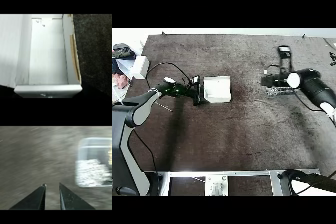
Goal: Fold the box and place the chain.
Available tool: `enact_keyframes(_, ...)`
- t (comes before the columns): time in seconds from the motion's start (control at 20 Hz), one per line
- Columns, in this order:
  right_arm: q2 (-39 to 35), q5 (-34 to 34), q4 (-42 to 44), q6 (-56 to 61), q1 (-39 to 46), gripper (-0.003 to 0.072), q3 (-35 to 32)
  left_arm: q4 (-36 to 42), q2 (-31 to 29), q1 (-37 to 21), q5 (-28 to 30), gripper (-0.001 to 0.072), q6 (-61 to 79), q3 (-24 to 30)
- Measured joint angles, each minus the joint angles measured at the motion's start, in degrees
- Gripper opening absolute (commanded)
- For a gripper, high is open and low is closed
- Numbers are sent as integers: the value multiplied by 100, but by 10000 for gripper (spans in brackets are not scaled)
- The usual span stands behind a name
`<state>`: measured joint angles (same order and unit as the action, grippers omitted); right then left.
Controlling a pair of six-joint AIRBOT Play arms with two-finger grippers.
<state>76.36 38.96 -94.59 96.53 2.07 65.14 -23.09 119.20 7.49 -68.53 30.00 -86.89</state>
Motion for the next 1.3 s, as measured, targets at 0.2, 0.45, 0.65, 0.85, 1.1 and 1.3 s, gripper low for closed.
enact_keyframes(0.2,551,59,918,-1029,911,228,197,0,0,0,7,466,2,0)
enact_keyframes(0.45,1626,844,1436,-1816,1392,229,1211,0,0,0,13,466,4,-2)
enact_keyframes(0.65,2162,1429,1580,-2074,1478,228,1816,0,0,0,15,466,4,0)
enact_keyframes(0.85,2341,1665,1781,-2293,1504,229,2002,0,0,0,15,466,4,0)
enact_keyframes(1.1,2535,1856,2028,-2479,1471,227,2052,0,0,0,15,467,7,0)
enact_keyframes(1.3,2605,1947,2094,-2522,1408,100,2063,0,0,0,15,466,4,0)
